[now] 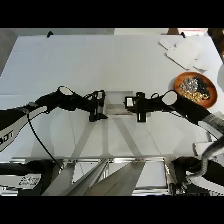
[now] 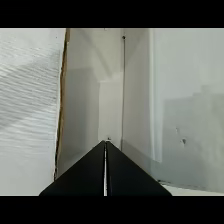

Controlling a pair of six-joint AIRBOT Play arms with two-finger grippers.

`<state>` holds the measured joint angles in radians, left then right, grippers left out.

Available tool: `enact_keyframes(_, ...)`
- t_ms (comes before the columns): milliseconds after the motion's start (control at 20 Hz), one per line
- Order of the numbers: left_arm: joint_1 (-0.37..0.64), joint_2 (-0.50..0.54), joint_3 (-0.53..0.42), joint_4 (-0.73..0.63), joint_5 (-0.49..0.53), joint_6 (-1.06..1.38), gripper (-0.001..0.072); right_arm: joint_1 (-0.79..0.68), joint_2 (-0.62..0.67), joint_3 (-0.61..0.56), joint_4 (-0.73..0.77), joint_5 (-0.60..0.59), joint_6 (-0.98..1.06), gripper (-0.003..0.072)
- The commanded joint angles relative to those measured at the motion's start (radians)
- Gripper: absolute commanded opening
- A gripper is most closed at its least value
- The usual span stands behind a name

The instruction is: Fold the box and place the chain.

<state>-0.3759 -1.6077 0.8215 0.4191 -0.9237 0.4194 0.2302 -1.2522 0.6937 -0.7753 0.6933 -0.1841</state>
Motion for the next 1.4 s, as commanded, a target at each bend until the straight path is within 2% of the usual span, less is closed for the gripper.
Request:
enact_keyframes(0, 0.000, 0.001, 0.000, 0.001, 0.000, 0.002, 0.0291, 0.001, 0.061, 0.001, -0.003, -0.007, 0.004, 0.0009)
enact_keyframes(250, 0.000, 0.001, 0.000, 0.000, 0.000, 0.002, 0.0291, -0.019, 0.308, 0.001, -0.060, -0.060, 0.261, 0.0008)
enact_keyframes(350, 0.000, 0.001, 0.000, 0.000, 0.000, 0.002, 0.0291, -0.062, 0.423, 0.001, -0.173, -0.061, 0.430, 0.0009)
enact_keyframes(450, 0.000, 0.001, 0.000, 0.001, 0.000, 0.002, 0.0291, -0.141, 0.517, 0.001, -0.356, -0.049, 0.727, 0.0009)
enact_keyframes(550, 0.000, 0.001, 0.000, 0.001, 0.000, 0.002, 0.0291, -0.249, 0.554, 0.001, -0.524, 0.024, 1.033, 0.0007)
enact_keyframes(650, 0.000, 0.001, 0.000, 0.000, 0.000, 0.002, 0.0291, -0.372, 0.536, -0.003, -0.567, 0.175, 1.170, 0.0007)
enact_keyframes(750, 0.000, 0.001, 0.000, 0.001, 0.000, 0.002, 0.0291, -0.465, 0.489, -0.026, -0.546, 0.308, 1.172, 0.0005)
enact_keyframes(900, 0.000, 0.001, 0.000, 0.000, 0.000, 0.002, 0.0291, -0.517, 0.385, -0.069, -0.437, 0.443, 1.172, 0.0005)
enact_keyframes(1000, 0.000, 0.001, 0.000, 0.000, 0.000, 0.002, 0.0291, -0.517, 0.315, -0.091, -0.315, 0.440, 1.171, 0.0005)
enact_keyframes(1100, 0.000, 0.001, 0.000, 0.000, 0.000, 0.002, 0.0291, -0.517, 0.255, -0.102, -0.219, 0.383, 1.171, 0.0005)
enact_keyframes(1350, 0.000, 0.001, 0.000, 0.000, 0.000, 0.002, 0.0291, -0.517, 0.147, -0.102, -0.165, 0.323, 1.170, 0.0004)
